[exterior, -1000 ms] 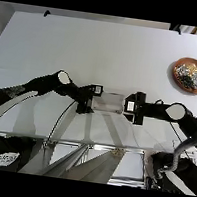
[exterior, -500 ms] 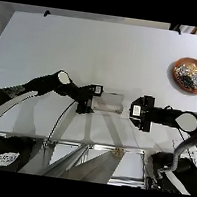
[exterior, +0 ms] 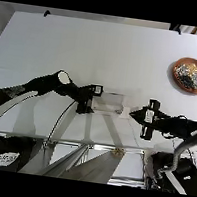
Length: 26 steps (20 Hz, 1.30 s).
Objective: Fold the box and place the chain.
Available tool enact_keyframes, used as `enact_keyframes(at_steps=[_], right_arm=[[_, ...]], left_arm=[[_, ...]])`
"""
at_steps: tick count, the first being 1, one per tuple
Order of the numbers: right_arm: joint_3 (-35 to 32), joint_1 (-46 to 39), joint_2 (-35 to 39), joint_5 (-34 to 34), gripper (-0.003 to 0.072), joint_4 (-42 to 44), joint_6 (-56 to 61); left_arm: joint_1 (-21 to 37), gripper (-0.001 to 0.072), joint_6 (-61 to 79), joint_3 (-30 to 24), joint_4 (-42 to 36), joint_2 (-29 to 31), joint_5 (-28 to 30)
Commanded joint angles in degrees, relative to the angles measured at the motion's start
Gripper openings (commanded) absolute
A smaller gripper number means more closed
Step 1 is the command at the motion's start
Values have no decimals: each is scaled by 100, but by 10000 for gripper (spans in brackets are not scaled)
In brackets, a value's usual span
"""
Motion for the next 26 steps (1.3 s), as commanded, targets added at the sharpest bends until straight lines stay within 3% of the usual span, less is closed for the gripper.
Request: enact_keyframes(at_steps=[1,7,15,21,26], right_arm=[[4,0,-125,31,19,1056,-459],[4,0,-1475,-1137,19,2761,-710],[7,0,-3132,-3045,19,4013,-706],[4,0,-3438,-3051,19,4002,-704],[11,0,-3344,-2660,19,4006,-691]], left_arm=[[0,312,2,-2,0,4,2],[0,312,0,-2,0,4,2],[0,312,0,-2,0,4,0],[0,312,0,-2,0,4,0],[0,312,2,-2,0,4,0]])
